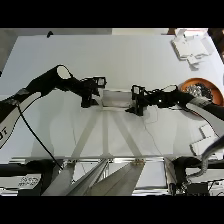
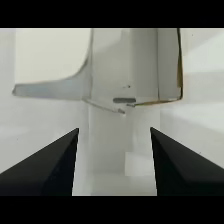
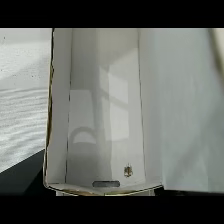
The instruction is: Fold the box and place the chain.
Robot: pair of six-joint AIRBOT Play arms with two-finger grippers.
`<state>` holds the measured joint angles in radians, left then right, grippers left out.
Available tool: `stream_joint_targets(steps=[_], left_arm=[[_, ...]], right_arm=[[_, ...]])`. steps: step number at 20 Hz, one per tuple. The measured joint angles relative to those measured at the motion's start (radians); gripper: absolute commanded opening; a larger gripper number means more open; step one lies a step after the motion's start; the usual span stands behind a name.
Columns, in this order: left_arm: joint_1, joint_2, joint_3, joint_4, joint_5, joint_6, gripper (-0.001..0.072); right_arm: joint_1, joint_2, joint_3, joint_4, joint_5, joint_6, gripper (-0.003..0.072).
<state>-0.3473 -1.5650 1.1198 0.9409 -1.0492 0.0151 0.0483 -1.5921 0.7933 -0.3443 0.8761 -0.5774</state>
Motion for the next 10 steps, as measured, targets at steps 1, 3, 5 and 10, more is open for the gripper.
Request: stream_joint_targets(steps=[1,3,5,10], left_arm=[[0.008,0.010,0.000,0.003,0.000,0.000,0.0504],[0.025,0.035,0.000,0.010,0.002,0.000,0.0504],[0.042,0.065,0.000,0.014,0.008,0.001,0.0502],[0.057,0.111,0.000,-0.051,-0.007,0.003,0.0413]], right_arm=[[0.000,0.000,0.000,0.000,0.000,0.000,0.0526],[0.000,0.000,0.000,0.001,-0.001,0.000,0.0526],[0.000,0.000,0.000,0.001,0.000,0.000,0.0526],[0.000,0.000,0.000,0.000,0.000,0.000,0.0526]])
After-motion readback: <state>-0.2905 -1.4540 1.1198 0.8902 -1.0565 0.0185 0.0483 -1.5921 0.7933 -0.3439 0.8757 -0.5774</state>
